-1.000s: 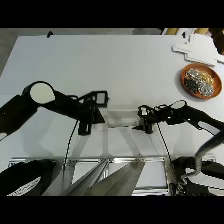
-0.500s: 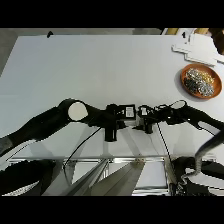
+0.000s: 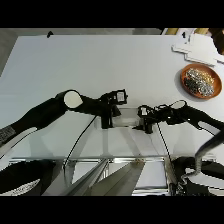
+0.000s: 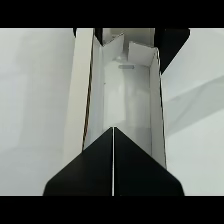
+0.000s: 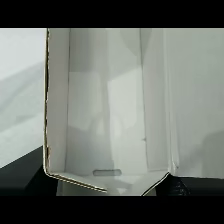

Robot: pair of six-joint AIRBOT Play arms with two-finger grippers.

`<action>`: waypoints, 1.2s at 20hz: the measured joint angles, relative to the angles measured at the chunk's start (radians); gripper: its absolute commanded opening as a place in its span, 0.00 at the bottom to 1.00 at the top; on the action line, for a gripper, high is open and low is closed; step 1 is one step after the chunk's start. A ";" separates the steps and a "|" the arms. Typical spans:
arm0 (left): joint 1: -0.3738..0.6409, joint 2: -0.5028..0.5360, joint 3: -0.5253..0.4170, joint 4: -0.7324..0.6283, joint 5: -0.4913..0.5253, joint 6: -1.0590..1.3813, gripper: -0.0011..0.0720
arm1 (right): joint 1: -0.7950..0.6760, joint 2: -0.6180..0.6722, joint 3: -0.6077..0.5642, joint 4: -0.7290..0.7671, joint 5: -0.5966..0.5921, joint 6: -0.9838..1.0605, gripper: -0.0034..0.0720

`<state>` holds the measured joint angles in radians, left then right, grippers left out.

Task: Fold the box and place the chain.

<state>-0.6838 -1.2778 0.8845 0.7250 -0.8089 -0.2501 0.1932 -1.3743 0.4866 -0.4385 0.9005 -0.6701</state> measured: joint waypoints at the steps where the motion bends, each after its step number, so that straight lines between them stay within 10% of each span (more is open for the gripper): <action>1: 0.019 -0.007 0.001 -0.019 -0.011 0.030 0.02 | 0.000 0.000 0.000 0.000 0.000 0.000 0.59; 15: 0.153 -0.218 0.009 -0.354 -0.054 0.238 0.02 | 0.000 0.000 0.000 0.000 0.000 0.000 0.59; 24: 0.158 0.027 0.007 0.067 -0.246 -0.013 0.03 | 0.000 0.000 0.000 -0.001 0.000 0.000 0.59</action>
<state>-0.5259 -1.2507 0.8913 0.7918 -1.0554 -0.2626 0.1932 -1.3743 0.4862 -0.4393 0.9005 -0.6701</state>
